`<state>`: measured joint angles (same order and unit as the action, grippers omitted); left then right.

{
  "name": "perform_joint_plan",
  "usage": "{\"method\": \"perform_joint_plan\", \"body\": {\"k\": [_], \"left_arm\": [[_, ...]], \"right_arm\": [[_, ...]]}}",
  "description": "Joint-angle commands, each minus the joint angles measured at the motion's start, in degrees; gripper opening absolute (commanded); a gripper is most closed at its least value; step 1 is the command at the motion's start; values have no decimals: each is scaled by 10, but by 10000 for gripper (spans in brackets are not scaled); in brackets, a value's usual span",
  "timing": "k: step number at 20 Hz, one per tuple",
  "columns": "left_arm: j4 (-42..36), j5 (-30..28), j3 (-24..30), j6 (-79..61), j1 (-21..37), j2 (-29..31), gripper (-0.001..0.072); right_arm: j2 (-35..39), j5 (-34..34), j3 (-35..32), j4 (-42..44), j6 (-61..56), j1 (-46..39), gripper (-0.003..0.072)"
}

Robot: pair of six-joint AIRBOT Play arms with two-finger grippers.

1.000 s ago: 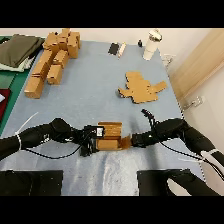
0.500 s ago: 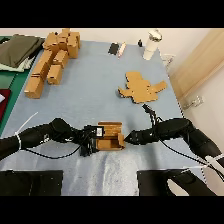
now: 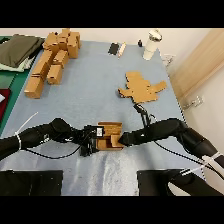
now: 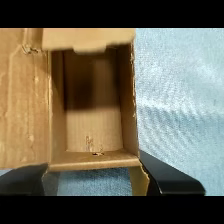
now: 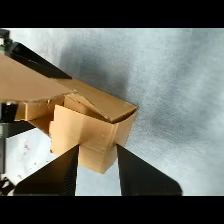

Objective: Fold the box.

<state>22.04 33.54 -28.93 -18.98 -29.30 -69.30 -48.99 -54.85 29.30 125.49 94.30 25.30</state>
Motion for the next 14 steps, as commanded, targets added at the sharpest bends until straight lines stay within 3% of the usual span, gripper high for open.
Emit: {"method": "perform_joint_plan", "body": {"k": [1, 5, 10, 14], "left_arm": [[0, 0, 0, 0, 0, 0, 466], [0, 0, 0, 0, 0, 0, 467], [0, 0, 0, 0, 0, 0, 467], [0, 0, 0, 0, 0, 0, 467]], "right_arm": [[-45, 5, 66, -196, -227, 117, 360], [-137, -145, 176, -399, -431, 241, 360], [-250, -225, 275, -409, -492, 302, 359], [-292, -239, 279, -408, -519, 301, 359]]}}
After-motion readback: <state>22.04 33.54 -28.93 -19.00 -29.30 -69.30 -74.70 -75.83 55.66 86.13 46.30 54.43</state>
